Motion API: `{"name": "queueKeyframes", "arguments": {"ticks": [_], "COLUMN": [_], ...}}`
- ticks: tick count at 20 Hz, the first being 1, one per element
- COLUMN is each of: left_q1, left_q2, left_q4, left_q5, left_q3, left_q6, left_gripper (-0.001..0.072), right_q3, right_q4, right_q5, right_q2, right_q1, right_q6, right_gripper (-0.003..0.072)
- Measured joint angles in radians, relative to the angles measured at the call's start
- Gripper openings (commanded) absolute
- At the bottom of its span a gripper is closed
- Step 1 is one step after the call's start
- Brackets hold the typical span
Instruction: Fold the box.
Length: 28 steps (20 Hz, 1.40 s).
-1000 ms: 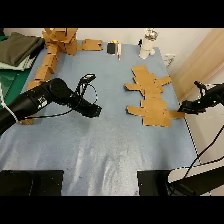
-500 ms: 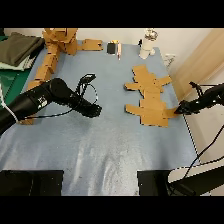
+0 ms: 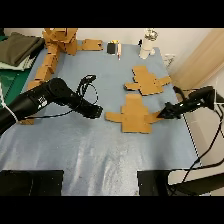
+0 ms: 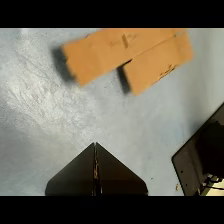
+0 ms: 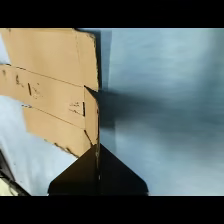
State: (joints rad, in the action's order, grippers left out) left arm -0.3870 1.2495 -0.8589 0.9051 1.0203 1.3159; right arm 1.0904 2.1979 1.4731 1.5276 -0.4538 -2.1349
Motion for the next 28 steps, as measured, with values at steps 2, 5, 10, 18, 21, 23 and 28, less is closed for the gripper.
{"name": "queueKeyframes", "arguments": {"ticks": [2,5,10,18,21,23,28], "left_q1": [0.000,0.001,0.001,0.012,0.063,0.123,0.278], "left_q2": [0.000,0.000,0.000,0.000,0.001,0.003,0.048], "left_q4": [0.004,0.008,0.010,0.015,0.015,0.015,0.087], "left_q5": [0.007,0.019,0.046,0.072,0.101,0.133,0.172], "left_q3": [0.000,0.000,0.000,0.000,0.000,-0.004,-0.039], "left_q6": [-0.007,-0.013,-0.022,-0.031,-0.035,-0.031,-0.060], "left_gripper": [0.0014,0.0014,0.0032,0.0369,0.0496,0.0496,0.0496], "right_q3": [-0.133,-0.303,-0.413,-0.432,-0.460,-0.498,-0.573], "right_q4": [0.048,0.087,0.112,0.146,0.166,0.173,0.182], "right_q5": [-0.063,-0.178,-0.285,-0.413,-0.440,-0.483,-0.610], "right_q2": [-0.076,-0.183,-0.255,-0.268,-0.294,-0.335,-0.469], "right_q1": [0.063,0.159,0.280,0.418,0.487,0.540,0.670], "right_q6": [0.018,0.045,0.067,0.027,-0.037,-0.067,-0.098], "right_gripper": [0.0000,0.0026,0.0199,0.0000,0.0000,0.0000,-0.0001]}}
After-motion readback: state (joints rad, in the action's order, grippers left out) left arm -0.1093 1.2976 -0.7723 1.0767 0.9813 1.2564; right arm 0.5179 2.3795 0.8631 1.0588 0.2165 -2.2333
